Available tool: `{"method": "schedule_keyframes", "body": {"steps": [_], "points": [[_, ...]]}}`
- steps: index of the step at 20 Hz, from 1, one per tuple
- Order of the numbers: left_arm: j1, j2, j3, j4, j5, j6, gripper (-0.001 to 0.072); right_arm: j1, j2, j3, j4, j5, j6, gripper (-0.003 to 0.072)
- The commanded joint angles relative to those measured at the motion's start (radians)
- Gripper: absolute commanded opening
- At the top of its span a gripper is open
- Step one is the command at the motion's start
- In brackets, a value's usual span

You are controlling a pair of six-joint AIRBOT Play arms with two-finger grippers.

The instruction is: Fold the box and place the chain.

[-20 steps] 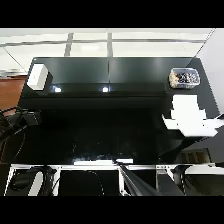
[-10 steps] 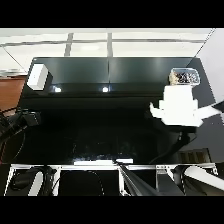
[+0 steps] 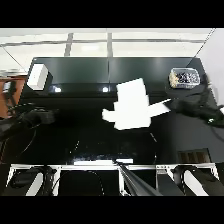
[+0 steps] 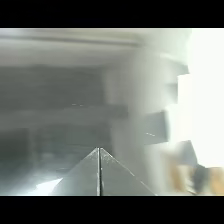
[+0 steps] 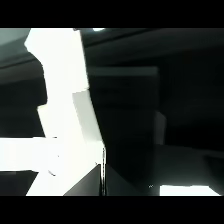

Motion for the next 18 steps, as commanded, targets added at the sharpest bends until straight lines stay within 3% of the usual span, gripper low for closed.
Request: {"method": "schedule_keyframes", "body": {"steps": [1, 2, 3, 4, 11, 14, 18], "points": [[-0.091, -0.234, 0.052, -0.166, 0.027, 0.094, 0.003, 0.294, 0.046, -0.119, 0.063, -0.278, 0.055, 0.0017], [-0.108, -0.317, 0.094, -0.166, 0.011, 0.095, 0.0096, 0.343, 0.046, -0.127, 0.063, -0.319, 0.066, 0.0017], [-0.124, -0.407, 0.144, -0.166, -0.007, 0.096, 0.0442, 0.383, 0.046, -0.129, 0.063, -0.341, 0.068, 0.0017], [-0.141, -0.488, 0.193, -0.166, -0.019, 0.094, 0.0712, 0.412, 0.046, -0.129, 0.063, -0.35, 0.068, 0.0017], [-0.166, -0.992, 0.512, -0.274, -0.319, 0.129, 0.0713, 0.454, 0.046, -0.129, 0.063, -0.369, 0.067, 0.0018], [-0.166, -1.11, 0.575, -0.31, -0.453, 0.177, 0.0713, 0.454, 0.046, -0.129, 0.062, -0.368, 0.063, 0.0018], [-0.18, -1.22, 0.655, -0.338, -0.546, 0.23, 0.0704, 0.454, 0.046, -0.13, 0.055, -0.363, 0.062, 0.0018]]}}
